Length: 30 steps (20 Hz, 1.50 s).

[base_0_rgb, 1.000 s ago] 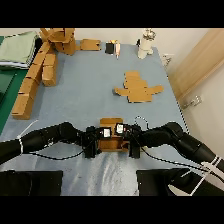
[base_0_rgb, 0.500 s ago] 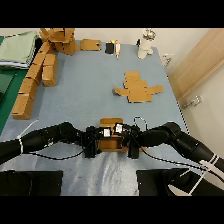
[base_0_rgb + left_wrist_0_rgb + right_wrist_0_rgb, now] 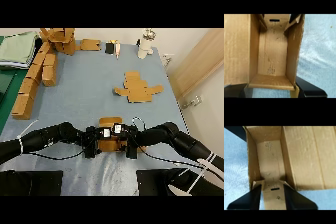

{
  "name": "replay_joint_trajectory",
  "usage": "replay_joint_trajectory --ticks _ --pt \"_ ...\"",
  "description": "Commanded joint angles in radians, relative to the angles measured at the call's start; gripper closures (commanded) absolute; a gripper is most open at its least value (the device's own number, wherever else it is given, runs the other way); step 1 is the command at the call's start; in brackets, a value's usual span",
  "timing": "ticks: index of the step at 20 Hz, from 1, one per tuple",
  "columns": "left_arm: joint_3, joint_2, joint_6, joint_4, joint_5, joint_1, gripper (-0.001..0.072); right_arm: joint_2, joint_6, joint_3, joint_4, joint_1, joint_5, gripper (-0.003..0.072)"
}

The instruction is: Fold the box.

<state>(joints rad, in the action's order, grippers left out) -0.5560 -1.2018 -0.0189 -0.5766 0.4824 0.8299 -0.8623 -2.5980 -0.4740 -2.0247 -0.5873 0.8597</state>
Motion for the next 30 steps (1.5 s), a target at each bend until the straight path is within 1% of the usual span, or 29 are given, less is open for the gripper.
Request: replay_joint_trajectory --ticks 1,6,8,10,12,15,16,17,18,19,20,21,22,24,25,26,28,29,30 --pt "-0.001 0.0 0.0 0.001 -0.001 0.0 0.0111 -0.011 -0.013 0.0 -0.011 -0.001 -0.013 0.0154" --pt "-0.001 0.0 0.0 0.001 -0.001 0.0 0.0111 -0.011 -0.013 0.0 -0.006 -0.001 -0.014 0.0154" --pt "-0.001 0.0 0.0 0.001 -0.001 0.0 0.0111 -0.009 -0.004 -0.002 0.028 0.0 0.001 0.0154" --pt "-0.001 0.0 0.0 0.001 -0.001 0.0 0.0111 -0.002 0.07 -0.013 0.081 0.0 0.047 0.0158" --pt "-0.001 0.0 0.0 0.001 -0.001 0.0 0.0111 0.006 0.171 -0.03 0.151 0.0 0.091 0.0184" --pt "-0.001 0.0 0.0 0.001 -0.001 0.0 0.0111 0.035 0.351 -0.045 0.299 0.0 0.134 0.0189" --pt "-0.001 0.0 0.0 0.001 -0.001 0.0 0.0111 0.051 0.451 -0.052 0.368 0.0 0.154 0.028" --pt "-0.001 0.0 0.0 0.001 -0.001 0.0 0.0111 0.067 0.54 -0.06 0.433 0.0 0.175 0.0399" --pt "-0.001 0.0 0.0 0.001 -0.001 0.0 0.0111 0.086 0.657 -0.068 0.506 0.0 0.192 0.043" --pt "-0.001 0.0 0.0 0.001 -0.001 0.0 0.0111 0.106 0.811 -0.072 0.592 0.003 0.21 0.0483" --pt "-0.001 0.0 0.0 0.001 -0.001 0.0 0.0111 0.123 0.965 -0.075 0.668 0.009 0.235 0.0594" --pt "-0.001 0.0 0.0 0.001 -0.001 0.0 0.0111 0.138 1.102 -0.075 0.719 0.019 0.274 0.0672" --pt "-0.001 0.0 0.0 0.001 -0.001 0.0 0.0111 0.148 1.229 -0.075 0.75 0.039 0.328 0.0674" --pt "-0.001 0.0 0.0 0.001 -0.001 0.0 0.0111 0.143 1.403 -0.068 0.734 0.102 0.451 0.0682" --pt "-0.001 0.0 0.0 0.001 -0.001 0.0 0.0111 0.138 1.445 -0.056 0.678 0.142 0.481 0.0683" --pt "-0.001 0.0 0.0 0.001 -0.001 0.0 0.0111 0.138 1.45 -0.041 0.597 0.177 0.48 0.0683" --pt "-0.001 0.0 0.0 0.001 -0.001 0.0 0.0111 0.138 1.447 -0.005 0.426 0.227 0.431 0.0683" --pt "-0.001 0.0 0.0 0.001 -0.001 0.0 0.0111 0.138 1.445 0.019 0.364 0.233 0.397 0.0682" --pt "-0.001 0.0 0.0 0.001 -0.001 0.0 0.0111 0.138 1.445 0.042 0.332 0.233 0.362 0.0683"
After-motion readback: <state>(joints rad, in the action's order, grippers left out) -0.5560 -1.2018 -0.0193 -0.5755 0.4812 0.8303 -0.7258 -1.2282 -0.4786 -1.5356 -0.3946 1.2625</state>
